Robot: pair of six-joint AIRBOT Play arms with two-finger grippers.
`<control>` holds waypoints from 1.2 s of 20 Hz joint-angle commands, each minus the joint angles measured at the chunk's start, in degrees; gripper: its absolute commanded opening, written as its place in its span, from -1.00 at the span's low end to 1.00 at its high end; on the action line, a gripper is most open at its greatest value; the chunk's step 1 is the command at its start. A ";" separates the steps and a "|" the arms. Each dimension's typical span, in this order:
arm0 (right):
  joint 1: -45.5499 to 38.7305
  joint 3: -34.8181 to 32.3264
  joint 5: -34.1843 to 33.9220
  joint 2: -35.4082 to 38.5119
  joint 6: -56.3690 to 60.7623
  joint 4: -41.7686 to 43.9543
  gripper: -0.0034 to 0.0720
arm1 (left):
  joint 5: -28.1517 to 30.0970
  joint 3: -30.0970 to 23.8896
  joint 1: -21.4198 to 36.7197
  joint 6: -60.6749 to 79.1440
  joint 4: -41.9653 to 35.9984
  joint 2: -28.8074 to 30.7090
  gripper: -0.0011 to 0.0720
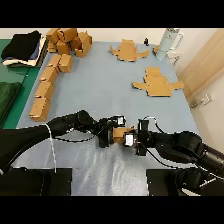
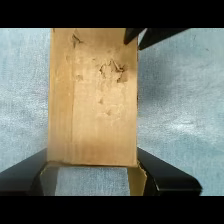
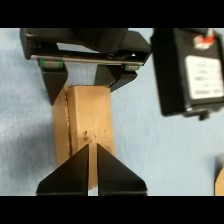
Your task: Fold the box.
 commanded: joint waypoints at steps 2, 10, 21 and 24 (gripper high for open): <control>0.09 0.59 4.87 -2.69 -0.04 0.98 -0.89 | 0.09 0.00 0.02 0.00 0.02 -0.02 0.47; 0.07 0.68 4.76 -4.28 -1.01 3.69 0.29 | 0.09 0.00 0.02 0.00 0.02 -0.02 0.46; 0.07 0.63 5.03 -8.68 -6.05 5.57 0.02 | 0.09 0.00 0.02 0.00 0.02 -0.02 0.47; 0.07 0.63 5.29 -8.92 -6.05 4.96 -0.03 | 0.07 0.00 0.02 0.00 0.02 -0.02 0.47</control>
